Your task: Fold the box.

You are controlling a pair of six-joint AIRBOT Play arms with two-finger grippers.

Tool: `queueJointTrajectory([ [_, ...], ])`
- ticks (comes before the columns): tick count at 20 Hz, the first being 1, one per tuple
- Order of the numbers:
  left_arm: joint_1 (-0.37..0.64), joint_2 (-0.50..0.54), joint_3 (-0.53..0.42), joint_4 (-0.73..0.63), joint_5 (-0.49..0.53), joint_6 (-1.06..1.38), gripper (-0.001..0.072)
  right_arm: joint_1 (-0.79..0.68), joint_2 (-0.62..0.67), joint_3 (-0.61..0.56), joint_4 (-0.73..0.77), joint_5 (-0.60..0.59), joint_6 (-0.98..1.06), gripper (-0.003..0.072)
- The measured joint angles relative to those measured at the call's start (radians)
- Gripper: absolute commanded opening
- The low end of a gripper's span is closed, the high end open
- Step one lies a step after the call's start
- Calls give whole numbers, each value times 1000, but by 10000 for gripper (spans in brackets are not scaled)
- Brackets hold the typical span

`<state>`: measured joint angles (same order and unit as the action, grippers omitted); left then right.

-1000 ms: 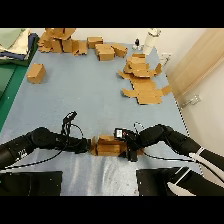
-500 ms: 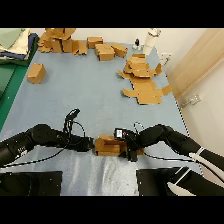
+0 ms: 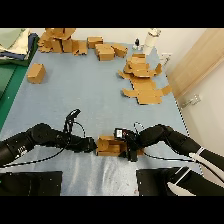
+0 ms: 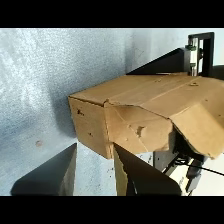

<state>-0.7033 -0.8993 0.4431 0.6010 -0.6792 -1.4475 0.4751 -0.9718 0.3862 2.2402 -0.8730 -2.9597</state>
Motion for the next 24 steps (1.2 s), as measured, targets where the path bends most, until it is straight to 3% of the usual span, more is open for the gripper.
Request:
queueJointTrajectory([
  [6, 35, 0, 5, 7, -14, 0, 360, 0, 0, 0, 0, 0, 0, 494],
  [8, 54, 0, 19, 7, -40, 6, 552, 0, 0, 0, 0, 0, 0, 493],
  [11, 63, -3, 42, 4, -57, 13, 550, 0, 0, 0, 0, 0, 0, 494],
  [12, 65, -6, 47, 4, -61, 15, 589, 0, 0, 0, 0, 0, 0, 494],
  [13, 64, -12, 50, 2, -61, 16, 699, 0, 0, 0, 0, 0, 0, 494],
  [24, 8, -82, 59, -33, -6, 42, 685, 0, 0, 0, 0, 0, 0, 494],
])
